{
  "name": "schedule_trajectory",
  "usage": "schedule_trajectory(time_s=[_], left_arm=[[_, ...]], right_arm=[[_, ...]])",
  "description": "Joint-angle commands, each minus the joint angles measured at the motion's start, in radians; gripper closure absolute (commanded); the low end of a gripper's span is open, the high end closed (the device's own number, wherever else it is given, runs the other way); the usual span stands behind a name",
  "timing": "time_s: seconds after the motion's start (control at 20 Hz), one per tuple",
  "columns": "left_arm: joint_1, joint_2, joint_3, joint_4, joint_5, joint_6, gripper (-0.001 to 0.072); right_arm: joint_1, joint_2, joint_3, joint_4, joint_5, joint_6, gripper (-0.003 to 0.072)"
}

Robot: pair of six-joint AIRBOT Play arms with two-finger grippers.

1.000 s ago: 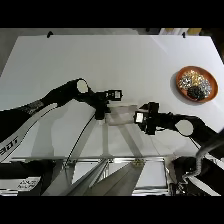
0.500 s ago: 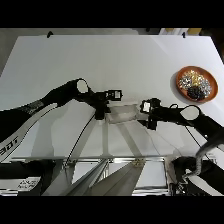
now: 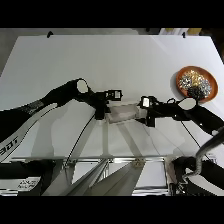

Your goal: Fold the box and place the chain.

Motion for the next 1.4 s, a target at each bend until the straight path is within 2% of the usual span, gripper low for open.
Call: schedule_trajectory(time_s=[0.0,0.25,0.4,0.6,1.15,1.2,1.35], left_arm=[[0.000,0.000,0.000,0.000,0.000,0.000,0.0695],[0.000,0.000,0.000,0.000,0.000,0.000,0.0695],[0.000,0.000,0.000,0.000,0.000,0.000,0.0695],[0.000,0.000,0.000,0.000,0.000,0.000,0.0695],[0.000,0.000,0.000,0.000,0.000,0.000,0.0695],[0.000,0.000,0.000,0.000,0.000,0.000,0.0695],[0.000,0.000,0.000,0.000,0.000,0.000,0.0695]], right_arm=[[-0.003,-0.048,0.007,0.028,0.017,-0.044,-0.0007],[-0.058,-0.069,0.019,0.031,0.071,-0.090,-0.0006],[-0.051,-0.119,0.019,0.063,0.121,-0.167,-0.0005],[-0.022,-0.154,0.019,0.103,0.123,-0.219,0.0001],[-0.022,-0.194,0.018,0.064,0.126,-0.162,0.0056],[-0.022,-0.201,0.018,0.064,0.126,-0.162,0.0105],[-0.022,-0.214,0.018,0.065,0.119,-0.171,0.0119]])
